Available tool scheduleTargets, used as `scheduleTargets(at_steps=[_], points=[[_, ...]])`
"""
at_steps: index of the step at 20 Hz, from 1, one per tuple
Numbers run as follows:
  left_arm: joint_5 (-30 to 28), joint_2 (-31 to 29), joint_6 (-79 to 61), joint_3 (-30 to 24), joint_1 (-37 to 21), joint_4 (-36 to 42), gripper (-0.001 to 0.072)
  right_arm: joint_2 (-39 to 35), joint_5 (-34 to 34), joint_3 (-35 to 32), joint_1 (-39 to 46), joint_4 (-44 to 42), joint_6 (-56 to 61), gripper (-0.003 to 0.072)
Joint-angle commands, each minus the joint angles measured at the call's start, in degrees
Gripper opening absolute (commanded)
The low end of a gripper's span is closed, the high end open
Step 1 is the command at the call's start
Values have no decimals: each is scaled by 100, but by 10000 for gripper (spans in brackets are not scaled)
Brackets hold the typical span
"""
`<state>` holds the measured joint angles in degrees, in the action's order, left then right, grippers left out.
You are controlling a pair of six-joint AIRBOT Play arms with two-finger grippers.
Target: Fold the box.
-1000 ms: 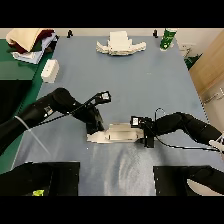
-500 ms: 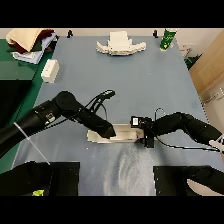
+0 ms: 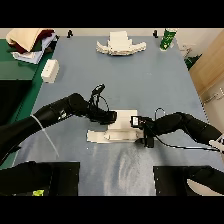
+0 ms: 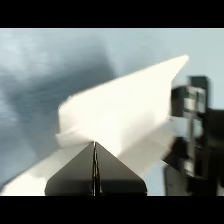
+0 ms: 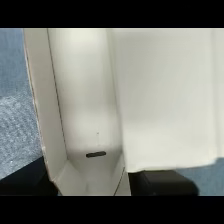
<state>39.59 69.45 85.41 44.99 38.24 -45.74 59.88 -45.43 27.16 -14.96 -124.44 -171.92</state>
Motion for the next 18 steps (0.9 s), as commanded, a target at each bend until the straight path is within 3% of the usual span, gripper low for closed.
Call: scheduleTargets(at_steps=[1,6,11,15,18], points=[[79,356,562,7,-107,-382,12,4,-9,2,-2,17,-9,507],[44,538,498,50,-118,-313,11,4,-9,2,-2,17,-9,507],[116,415,-72,527,-153,-319,12,4,-9,2,-2,17,-9,507],[481,-522,-579,721,-251,-321,12,4,-9,2,-2,20,-9,507],[1207,-1368,-1224,719,-251,-319,12,4,-11,2,0,17,-9,507]])
